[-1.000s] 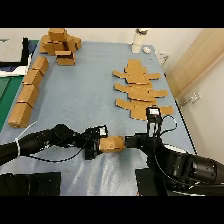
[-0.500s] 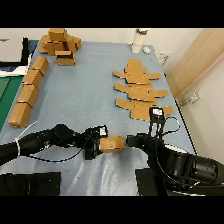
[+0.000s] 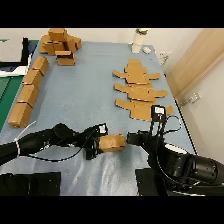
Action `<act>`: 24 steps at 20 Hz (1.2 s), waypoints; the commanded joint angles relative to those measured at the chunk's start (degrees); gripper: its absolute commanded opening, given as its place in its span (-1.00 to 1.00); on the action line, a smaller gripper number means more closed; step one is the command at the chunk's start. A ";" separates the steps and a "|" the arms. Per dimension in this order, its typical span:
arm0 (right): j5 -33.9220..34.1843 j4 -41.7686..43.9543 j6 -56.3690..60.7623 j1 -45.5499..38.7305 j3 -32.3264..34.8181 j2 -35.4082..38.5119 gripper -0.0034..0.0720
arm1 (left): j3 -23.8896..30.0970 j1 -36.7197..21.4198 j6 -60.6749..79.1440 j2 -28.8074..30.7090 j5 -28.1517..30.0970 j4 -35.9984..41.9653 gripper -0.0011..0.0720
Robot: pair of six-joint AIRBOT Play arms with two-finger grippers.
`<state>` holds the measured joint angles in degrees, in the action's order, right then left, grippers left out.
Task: Fold the box.
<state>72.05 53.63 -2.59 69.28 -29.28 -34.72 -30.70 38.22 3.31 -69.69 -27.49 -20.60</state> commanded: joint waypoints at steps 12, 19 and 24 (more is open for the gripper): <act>-0.04 -0.28 1.29 -0.02 -0.04 0.02 -0.90 | -1.14 -18.16 -22.69 5.97 10.82 -2.62 0.34; -0.17 -1.62 2.69 -0.02 -0.04 0.02 -0.90 | -14.82 -34.10 -23.06 -6.36 10.88 -5.38 0.34; -0.17 -4.02 2.69 -0.02 -0.04 0.02 -0.90 | -28.04 -41.68 -34.95 -19.30 9.92 -14.78 0.34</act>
